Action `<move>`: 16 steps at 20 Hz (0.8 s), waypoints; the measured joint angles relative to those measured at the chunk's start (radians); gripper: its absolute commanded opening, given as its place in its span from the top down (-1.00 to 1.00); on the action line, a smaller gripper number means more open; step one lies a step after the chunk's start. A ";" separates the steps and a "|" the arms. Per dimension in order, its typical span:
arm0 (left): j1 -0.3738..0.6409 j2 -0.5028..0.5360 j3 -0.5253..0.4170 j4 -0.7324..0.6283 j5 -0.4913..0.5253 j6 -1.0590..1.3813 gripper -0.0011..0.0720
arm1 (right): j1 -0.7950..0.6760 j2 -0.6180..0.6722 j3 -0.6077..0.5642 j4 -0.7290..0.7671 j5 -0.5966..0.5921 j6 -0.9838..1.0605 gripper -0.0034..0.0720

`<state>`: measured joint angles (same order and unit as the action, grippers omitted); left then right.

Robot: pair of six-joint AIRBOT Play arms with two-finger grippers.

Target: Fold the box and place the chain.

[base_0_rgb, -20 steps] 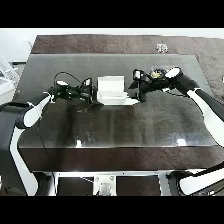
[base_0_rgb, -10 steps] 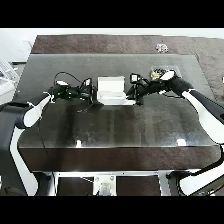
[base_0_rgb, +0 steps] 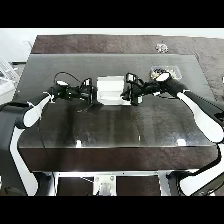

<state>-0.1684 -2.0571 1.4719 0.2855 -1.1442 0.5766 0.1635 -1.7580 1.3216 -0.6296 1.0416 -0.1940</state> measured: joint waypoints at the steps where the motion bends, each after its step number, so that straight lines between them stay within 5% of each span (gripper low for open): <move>1: 0.000 0.000 0.000 0.000 0.000 0.000 -0.30 | 0.003 -0.002 0.000 0.005 -0.002 -0.001 -0.01; 3: 0.000 0.000 0.000 0.000 0.001 0.001 -0.30 | 0.006 -0.010 0.000 0.013 -0.003 -0.004 -0.51; 7: 0.000 0.000 0.000 0.002 0.000 0.002 -0.30 | 0.008 -0.026 0.001 0.019 -0.007 -0.019 -0.90; 15: 0.000 0.000 0.000 0.001 0.000 0.000 -0.30 | 0.010 -0.035 0.001 -0.011 0.002 -0.026 -0.87; 16: 0.000 0.000 0.000 0.001 0.000 0.000 -0.30 | 0.009 -0.035 0.001 -0.016 0.003 -0.026 -0.19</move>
<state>-0.1688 -2.0571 1.4719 0.2867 -1.1439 0.5762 0.1726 -1.7927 1.3224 -0.6456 1.0451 -0.2195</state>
